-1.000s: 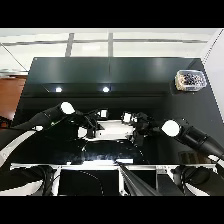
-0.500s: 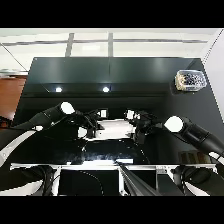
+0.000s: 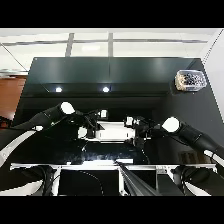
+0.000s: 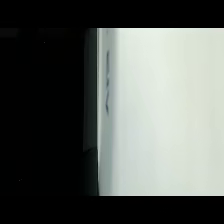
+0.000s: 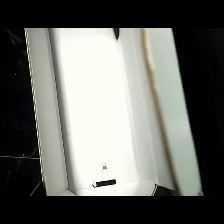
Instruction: Fold the box and place the chain.
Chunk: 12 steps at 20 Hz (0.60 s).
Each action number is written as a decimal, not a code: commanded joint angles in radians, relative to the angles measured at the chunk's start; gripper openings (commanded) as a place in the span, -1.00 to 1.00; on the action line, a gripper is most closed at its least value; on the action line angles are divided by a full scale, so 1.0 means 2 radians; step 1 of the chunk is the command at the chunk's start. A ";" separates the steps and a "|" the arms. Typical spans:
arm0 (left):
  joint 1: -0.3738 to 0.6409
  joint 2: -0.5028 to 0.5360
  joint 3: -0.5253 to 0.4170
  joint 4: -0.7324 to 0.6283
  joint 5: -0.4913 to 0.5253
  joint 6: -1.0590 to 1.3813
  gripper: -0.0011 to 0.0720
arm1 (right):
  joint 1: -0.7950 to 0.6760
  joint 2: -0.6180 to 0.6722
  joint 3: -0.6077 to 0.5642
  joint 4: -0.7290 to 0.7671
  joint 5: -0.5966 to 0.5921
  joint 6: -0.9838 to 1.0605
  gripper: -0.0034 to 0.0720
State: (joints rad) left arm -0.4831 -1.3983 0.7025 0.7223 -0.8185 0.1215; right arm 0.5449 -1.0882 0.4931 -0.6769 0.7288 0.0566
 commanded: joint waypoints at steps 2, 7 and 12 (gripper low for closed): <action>0.000 0.000 0.000 0.000 0.002 -0.001 -0.90 | 0.000 -0.020 -0.002 0.015 0.000 -0.046 0.97; 0.000 0.000 0.000 0.000 0.002 -0.001 -0.90 | 0.000 -0.045 -0.002 0.015 -0.026 -0.085 0.97; 0.000 0.000 0.000 0.000 0.002 -0.001 -0.90 | 0.000 -0.053 -0.002 0.015 -0.030 -0.085 0.97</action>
